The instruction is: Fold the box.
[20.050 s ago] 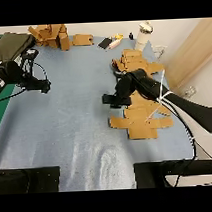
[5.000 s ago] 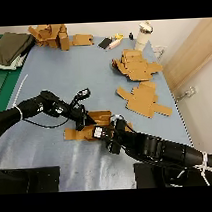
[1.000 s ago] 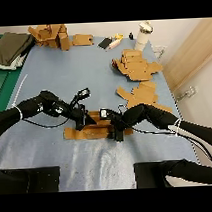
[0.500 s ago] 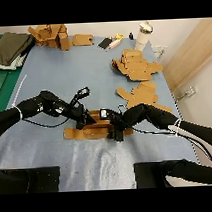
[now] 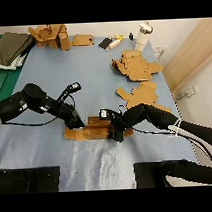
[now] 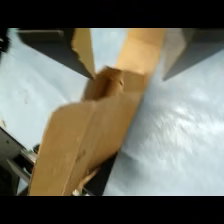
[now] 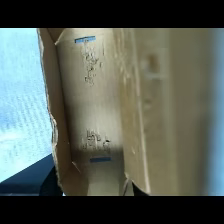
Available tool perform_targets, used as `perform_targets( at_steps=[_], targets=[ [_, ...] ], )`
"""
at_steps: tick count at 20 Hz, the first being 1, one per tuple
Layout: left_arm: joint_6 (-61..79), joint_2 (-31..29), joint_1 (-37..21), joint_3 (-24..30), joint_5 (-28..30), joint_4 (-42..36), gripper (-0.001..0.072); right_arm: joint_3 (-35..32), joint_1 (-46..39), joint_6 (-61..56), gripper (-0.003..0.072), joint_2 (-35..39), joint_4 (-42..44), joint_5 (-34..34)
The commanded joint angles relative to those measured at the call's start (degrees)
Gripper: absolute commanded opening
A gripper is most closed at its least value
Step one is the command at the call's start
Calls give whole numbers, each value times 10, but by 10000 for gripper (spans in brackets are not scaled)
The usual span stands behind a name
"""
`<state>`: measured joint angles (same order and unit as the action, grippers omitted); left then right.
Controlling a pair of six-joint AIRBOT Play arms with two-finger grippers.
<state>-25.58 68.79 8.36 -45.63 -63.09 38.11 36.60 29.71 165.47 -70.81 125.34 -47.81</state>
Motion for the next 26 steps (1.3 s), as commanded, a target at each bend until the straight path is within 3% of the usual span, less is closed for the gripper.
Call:
perform_targets(
  at_steps=[1,2,4,8,11,15,20,26],
  targets=[
    [-212,-46,-3,0,-139,78,21,0,0,0,496,0,0,1],
    [-270,-45,10,5,-165,65,13,0,0,0,496,0,0,1],
    [-325,-43,51,21,-155,-6,13,0,0,0,496,0,0,0],
    [-325,-7,117,9,29,-144,13,0,0,0,496,0,0,-3],
    [-325,43,104,-29,93,-147,13,0,0,0,496,0,0,-3],
    [-325,102,94,-63,132,-144,12,0,0,0,496,0,0,-3],
    [-354,179,94,-68,141,-98,11,0,0,0,496,0,0,-3],
    [-353,189,92,-75,147,-78,11,0,0,0,496,0,0,-3]
  ],
)
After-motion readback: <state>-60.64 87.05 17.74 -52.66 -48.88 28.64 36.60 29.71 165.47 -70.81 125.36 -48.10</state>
